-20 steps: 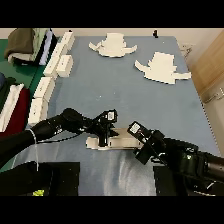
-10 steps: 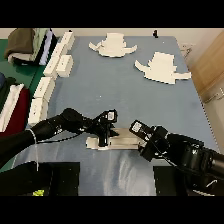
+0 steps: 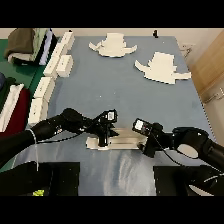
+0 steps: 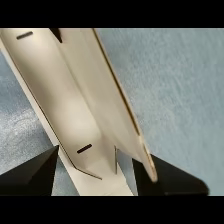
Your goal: Fold the box.
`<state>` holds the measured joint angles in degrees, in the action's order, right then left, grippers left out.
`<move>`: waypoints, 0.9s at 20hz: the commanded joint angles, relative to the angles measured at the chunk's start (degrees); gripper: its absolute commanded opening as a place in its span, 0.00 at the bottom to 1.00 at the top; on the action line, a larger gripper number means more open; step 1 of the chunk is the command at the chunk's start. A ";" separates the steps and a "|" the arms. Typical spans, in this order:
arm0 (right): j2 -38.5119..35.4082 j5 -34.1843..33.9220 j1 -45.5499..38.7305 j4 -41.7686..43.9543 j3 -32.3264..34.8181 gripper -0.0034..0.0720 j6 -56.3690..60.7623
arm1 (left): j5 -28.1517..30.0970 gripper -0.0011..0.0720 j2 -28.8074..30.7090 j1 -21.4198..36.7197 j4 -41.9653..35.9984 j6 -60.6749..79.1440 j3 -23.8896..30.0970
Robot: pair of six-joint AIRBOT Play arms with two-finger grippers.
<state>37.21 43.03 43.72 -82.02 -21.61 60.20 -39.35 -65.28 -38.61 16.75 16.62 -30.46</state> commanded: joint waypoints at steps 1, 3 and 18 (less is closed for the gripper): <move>0.00 -0.81 -9.53 21.79 0.87 1.00 -28.02 | -0.13 0.04 -0.04 0.02 0.04 0.00 -0.02; 0.87 2.12 -14.27 28.70 1.49 1.00 -35.95 | -0.13 0.04 -0.04 0.02 0.02 0.00 -0.02; 5.90 11.96 -18.05 31.34 1.57 0.99 -40.74 | -0.15 0.04 -0.04 0.00 0.02 0.00 -0.02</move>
